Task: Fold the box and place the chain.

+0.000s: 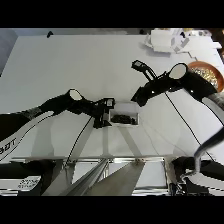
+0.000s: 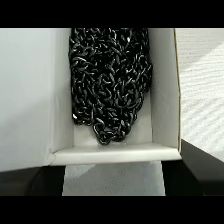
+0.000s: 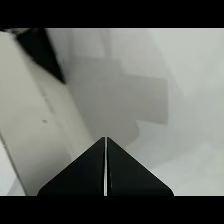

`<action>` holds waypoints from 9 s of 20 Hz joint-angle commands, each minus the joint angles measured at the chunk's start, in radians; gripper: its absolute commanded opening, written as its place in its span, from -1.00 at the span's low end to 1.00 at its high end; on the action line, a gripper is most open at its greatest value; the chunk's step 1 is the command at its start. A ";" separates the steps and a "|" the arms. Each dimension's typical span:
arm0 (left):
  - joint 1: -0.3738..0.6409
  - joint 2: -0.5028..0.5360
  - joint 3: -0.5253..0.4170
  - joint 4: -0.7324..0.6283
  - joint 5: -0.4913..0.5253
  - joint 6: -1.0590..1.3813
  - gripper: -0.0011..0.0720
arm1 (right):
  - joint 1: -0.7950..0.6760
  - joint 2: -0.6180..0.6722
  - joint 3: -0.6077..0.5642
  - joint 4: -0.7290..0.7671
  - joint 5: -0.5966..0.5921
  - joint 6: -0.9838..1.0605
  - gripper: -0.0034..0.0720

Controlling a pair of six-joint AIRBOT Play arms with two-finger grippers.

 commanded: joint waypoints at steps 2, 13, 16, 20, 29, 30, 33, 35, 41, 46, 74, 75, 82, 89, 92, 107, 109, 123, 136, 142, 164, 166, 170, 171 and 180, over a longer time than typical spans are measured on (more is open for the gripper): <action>0.000 0.000 0.000 0.000 0.000 0.000 -0.50 | 0.001 0.082 -0.088 0.074 0.080 -0.228 -0.60; 0.000 0.000 0.000 0.000 0.000 0.000 -0.50 | 0.193 0.142 -0.171 -0.024 -0.114 -0.286 -0.13; 0.000 0.000 0.000 0.000 0.000 0.000 -0.50 | 0.215 0.142 -0.171 -0.024 -0.105 -0.279 -0.13; 0.000 0.000 0.000 0.000 0.000 0.000 -0.50 | 0.245 0.142 -0.171 -0.084 -0.128 -0.263 -0.13; 0.000 0.000 0.000 0.000 0.000 0.000 -0.50 | 0.244 0.142 -0.171 -0.156 -0.165 -0.171 -0.16; 0.000 0.000 0.000 0.000 0.000 0.000 -0.50 | 0.244 0.142 -0.171 -0.153 -0.163 -0.171 -0.27; 0.000 0.000 0.000 0.000 0.000 0.000 -0.50 | 0.244 0.142 -0.171 -0.154 -0.162 -0.171 -0.34; 0.000 0.000 0.000 0.000 0.000 0.000 -0.50 | 0.244 0.145 -0.171 -0.154 -0.161 -0.171 -0.46; 0.000 0.000 0.000 0.000 0.000 0.000 -0.50 | 0.243 0.189 -0.171 -0.157 -0.192 -0.171 -0.47; 0.000 0.000 0.000 0.000 0.000 0.000 -0.50 | 0.243 0.177 -0.171 -0.158 -0.259 -0.170 -0.50; 0.000 0.000 0.000 0.000 0.000 0.000 -0.50 | 0.243 0.161 -0.204 -0.113 -0.142 -0.196 -0.01; 0.000 0.000 0.000 0.000 0.000 0.000 -0.50 | 0.243 0.161 -0.204 -0.113 -0.126 -0.216 0.01; 0.000 0.000 0.000 0.000 0.000 0.000 -0.50 | 0.243 0.240 -0.204 0.067 -0.174 -0.298 0.13; 0.000 0.000 0.000 0.000 0.000 0.000 -0.50 | 0.243 0.196 -0.223 0.119 -0.246 -0.272 -0.87; 0.000 0.000 0.000 0.000 0.000 0.000 -0.50 | 0.243 0.154 -0.238 0.123 -0.249 -0.248 -0.87; 0.000 0.000 0.000 0.000 0.000 0.000 -0.50 | 0.233 0.154 -0.250 0.041 -0.185 -0.181 -0.87; 0.000 0.000 0.000 0.000 0.000 0.000 -0.50 | 0.233 0.154 -0.263 0.039 -0.179 -0.182 -0.87; 0.000 0.000 0.000 0.000 0.000 0.000 -0.50 | 0.234 0.074 -0.310 0.025 -0.192 -0.180 -0.87; 0.000 0.000 0.000 0.000 0.000 0.000 -0.50 | 0.233 0.304 -0.309 0.007 -0.208 -0.027 -0.87; 0.000 0.000 0.000 0.000 0.000 0.000 -0.50 | 0.211 0.482 -0.309 -0.433 -0.059 0.522 -0.87; 0.000 0.000 0.000 0.000 -0.004 0.000 -0.50 | -0.278 0.501 -0.327 -0.636 0.202 0.822 -0.87; 0.000 0.000 0.000 0.000 -0.004 0.000 -0.50 | -0.278 0.501 -0.327 -0.636 0.204 0.822 -0.87; 0.000 0.000 0.000 0.000 -0.004 0.000 -0.50 | -0.278 0.501 -0.327 -0.636 0.204 0.822 -0.87; 0.000 0.000 0.000 0.000 -0.004 0.000 -0.50 | -0.278 0.501 -0.327 -0.636 0.204 0.822 -0.87; 0.000 0.000 0.000 -0.001 0.016 0.001 -0.50 | -0.278 0.501 -0.327 -0.636 0.204 0.822 -0.87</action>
